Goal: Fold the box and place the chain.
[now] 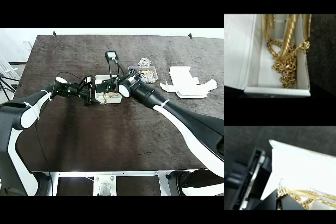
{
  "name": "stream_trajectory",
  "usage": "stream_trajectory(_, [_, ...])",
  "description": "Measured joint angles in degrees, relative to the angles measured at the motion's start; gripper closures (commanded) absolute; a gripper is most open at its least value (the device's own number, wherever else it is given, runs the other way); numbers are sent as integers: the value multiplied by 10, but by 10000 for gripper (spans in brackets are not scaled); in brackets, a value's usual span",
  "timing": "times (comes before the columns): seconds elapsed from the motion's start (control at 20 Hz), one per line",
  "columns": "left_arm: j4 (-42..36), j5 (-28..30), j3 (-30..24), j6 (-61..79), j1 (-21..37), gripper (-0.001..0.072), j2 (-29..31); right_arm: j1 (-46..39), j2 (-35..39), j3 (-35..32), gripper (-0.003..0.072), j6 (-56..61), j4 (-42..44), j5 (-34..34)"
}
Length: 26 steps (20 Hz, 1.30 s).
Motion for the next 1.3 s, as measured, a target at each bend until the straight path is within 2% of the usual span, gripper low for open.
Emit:
stream_trajectory(0.2, [0, 0, 0, 0, 0, 243, 0, -7, -3, -3, 675, 1, 7, -23])
stream_trajectory(0.5, [0, 0, 0, 0, 0, 243, 0, -12, 72, 22, 675, -3, 3, -31])
stream_trajectory(0.8, [0, 0, 0, 0, 0, 243, 0, -19, 97, 10, 675, -5, -2, -32])
stream_trajectory(1.05, [0, 0, 0, 0, 0, 243, 0, -22, 75, -19, 675, 2, 17, -44])
stream_trajectory(1.3, [0, 0, 0, 0, 0, 243, 0, -21, -5, -32, 674, 4, 50, -79])
